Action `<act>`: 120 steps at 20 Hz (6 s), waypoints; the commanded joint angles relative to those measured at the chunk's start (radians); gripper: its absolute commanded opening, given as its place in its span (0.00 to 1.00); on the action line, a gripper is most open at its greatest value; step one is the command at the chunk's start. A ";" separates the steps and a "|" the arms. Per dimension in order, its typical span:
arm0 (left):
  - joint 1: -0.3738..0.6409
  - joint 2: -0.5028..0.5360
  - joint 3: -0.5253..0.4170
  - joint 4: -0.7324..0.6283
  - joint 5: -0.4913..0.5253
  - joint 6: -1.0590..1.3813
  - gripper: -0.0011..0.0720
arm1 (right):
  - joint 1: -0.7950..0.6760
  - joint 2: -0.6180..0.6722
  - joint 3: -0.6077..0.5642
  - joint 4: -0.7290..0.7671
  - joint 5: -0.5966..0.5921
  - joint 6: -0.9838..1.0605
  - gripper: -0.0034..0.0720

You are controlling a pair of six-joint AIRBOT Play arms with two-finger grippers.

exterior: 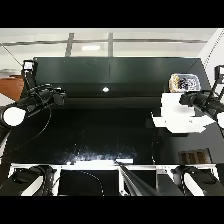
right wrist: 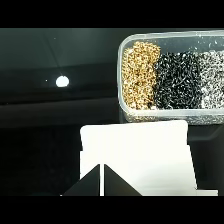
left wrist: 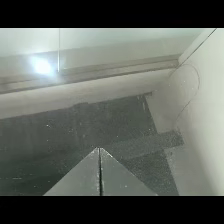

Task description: Fold the box and place the chain.

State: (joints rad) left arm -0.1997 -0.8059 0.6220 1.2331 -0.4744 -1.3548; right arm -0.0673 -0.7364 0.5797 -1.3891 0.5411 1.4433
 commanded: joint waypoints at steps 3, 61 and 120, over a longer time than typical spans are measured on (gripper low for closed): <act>0.001 0.001 0.000 0.000 0.000 0.000 0.05 | 0.001 0.001 0.000 0.000 0.000 0.000 0.09; -0.012 -0.053 0.000 -0.204 0.035 -0.022 0.97 | -0.481 -0.702 0.463 0.679 1.025 -0.596 0.08; -0.264 -0.516 0.056 -0.709 -0.381 1.563 0.05 | 0.042 -0.043 -0.031 0.517 0.488 -1.230 0.98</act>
State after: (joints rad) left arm -0.4450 -1.3369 0.7002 0.4660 -0.9115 0.0811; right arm -0.0502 -0.7776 0.5739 -0.9504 1.0378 0.4324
